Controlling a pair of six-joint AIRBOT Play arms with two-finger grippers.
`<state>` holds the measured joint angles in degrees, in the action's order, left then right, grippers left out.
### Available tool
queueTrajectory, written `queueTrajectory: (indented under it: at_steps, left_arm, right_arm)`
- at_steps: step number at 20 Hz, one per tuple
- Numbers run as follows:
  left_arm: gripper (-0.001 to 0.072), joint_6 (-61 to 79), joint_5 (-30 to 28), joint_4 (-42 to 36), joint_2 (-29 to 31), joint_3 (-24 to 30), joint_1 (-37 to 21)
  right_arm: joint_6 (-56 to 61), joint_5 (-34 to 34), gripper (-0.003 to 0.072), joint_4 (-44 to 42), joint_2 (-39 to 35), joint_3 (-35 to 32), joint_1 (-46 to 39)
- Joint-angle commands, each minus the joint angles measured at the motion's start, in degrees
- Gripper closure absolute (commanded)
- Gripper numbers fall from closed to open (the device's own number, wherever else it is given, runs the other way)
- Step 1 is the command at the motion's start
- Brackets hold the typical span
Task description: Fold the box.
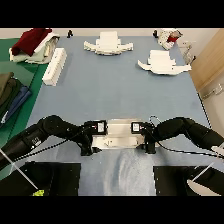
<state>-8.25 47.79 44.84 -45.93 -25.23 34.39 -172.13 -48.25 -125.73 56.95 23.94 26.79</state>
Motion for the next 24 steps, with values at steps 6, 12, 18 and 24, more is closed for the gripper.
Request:
queueTrajectory:
  at_steps: [6, 12, 18, 24]
  left_arm:
    - [0.0024, 5.9, -6.5, -6.8, -5.9, 1.7, -0.3]
    - [0.0371, 10.9, -9.5, -11.1, -9.3, 1.6, 3.0]
    - [0.0607, 12.2, -12.4, -11.7, -9.8, 1.5, 3.9]
    - [0.0608, 13.2, -12.5, -13.5, -9.8, 1.5, 3.9]
  right_arm:
    - [0.0, 0.0, 0.0174, 0.0, 0.0, 0.0, 0.0]
    - [0.0, 0.0, 0.0175, 0.0, 0.0, 0.0, 0.0]
    - [0.0, 0.0, 0.0174, 0.0, 0.0, 0.0, 0.0]
    - [0.0, 0.0, 0.0174, 0.0, 0.0, 0.0, 0.0]
